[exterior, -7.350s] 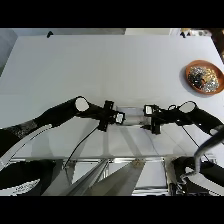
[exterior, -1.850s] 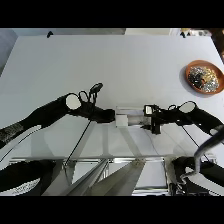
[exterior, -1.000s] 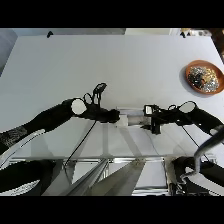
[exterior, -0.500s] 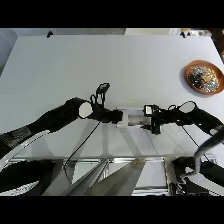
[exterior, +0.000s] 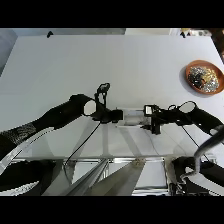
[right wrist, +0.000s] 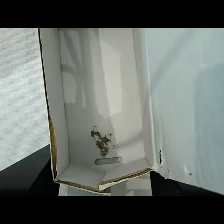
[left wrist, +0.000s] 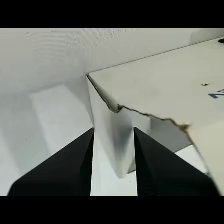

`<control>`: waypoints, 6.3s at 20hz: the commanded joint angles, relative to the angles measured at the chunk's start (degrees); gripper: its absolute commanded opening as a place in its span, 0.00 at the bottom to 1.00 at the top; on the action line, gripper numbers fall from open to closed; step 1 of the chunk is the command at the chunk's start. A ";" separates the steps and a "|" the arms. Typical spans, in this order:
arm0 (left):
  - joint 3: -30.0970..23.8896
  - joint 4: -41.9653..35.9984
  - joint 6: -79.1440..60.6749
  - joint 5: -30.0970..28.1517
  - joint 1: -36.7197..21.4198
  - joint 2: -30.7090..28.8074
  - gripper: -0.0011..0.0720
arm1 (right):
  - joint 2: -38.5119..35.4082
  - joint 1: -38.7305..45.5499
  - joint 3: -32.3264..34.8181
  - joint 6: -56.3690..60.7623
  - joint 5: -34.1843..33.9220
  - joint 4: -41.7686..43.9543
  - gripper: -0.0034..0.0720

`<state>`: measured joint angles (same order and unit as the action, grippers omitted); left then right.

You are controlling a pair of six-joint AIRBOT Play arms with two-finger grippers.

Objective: Fold the box and place the chain.

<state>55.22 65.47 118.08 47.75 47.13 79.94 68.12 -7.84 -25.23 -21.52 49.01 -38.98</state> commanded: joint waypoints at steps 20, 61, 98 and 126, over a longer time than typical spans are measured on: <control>19.19 17.97 20.76 19.30 5.77 12.85 0.39 | -0.02 0.04 0.02 0.02 0.00 0.00 0.46; 17.49 14.80 -6.91 25.73 -0.66 2.23 0.43 | -0.02 0.04 0.02 0.02 0.02 0.02 0.46; -14.51 -41.44 -131.43 -5.05 -11.89 2.08 0.98 | -0.02 0.04 0.02 0.02 0.02 0.02 0.46; -14.49 -50.23 -137.20 -8.63 -6.56 5.38 0.30 | -0.04 0.04 0.02 0.02 0.02 0.02 0.46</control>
<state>40.73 15.77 -17.89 38.65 39.90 85.27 68.07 -7.75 -25.26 -21.52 49.10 -39.18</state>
